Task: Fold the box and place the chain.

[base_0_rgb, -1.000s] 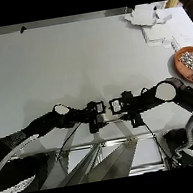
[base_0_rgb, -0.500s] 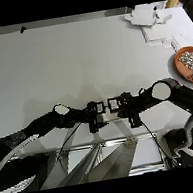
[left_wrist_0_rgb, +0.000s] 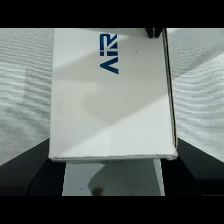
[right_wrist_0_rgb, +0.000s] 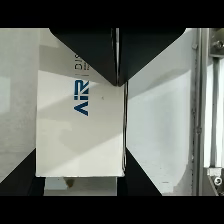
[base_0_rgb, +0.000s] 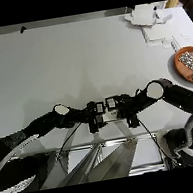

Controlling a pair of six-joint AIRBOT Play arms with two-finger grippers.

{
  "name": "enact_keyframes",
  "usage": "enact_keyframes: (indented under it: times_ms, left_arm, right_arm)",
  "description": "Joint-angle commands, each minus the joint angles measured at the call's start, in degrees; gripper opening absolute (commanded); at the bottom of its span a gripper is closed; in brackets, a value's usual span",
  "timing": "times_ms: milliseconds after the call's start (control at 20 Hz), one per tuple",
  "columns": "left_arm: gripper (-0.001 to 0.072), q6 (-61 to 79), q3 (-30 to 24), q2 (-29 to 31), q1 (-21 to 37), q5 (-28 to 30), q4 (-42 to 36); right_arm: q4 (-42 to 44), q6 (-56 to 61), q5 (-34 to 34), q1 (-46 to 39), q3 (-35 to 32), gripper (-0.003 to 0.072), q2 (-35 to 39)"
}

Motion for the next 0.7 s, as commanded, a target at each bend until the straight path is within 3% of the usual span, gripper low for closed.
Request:
enact_keyframes:
  times_ms: [0, 300, 450, 650]
  left_arm:
    - [0.0208, -0.20, 0.04, 0.04, 0.00, -0.20, -0.24]
    - [0.0208, -0.20, 0.04, 0.04, 0.00, -0.17, -0.24]
    - [0.0208, -0.22, 0.04, 0.04, 0.00, -0.20, -0.24]
    - [0.0208, -0.20, 0.04, 0.04, 0.00, -0.22, -0.24]
  right_arm:
    - [-0.37, 0.37, -0.28, 0.07, -0.68, 0.0012, -0.22]
    - [-4.17, 11.02, 1.14, -3.04, 0.00, 0.0012, 8.81]
    - [-14.80, 20.74, 3.41, -10.27, -0.02, 0.0012, 14.69]
    - [-28.46, 34.62, 4.42, -24.02, -1.18, 0.0012, 15.32]
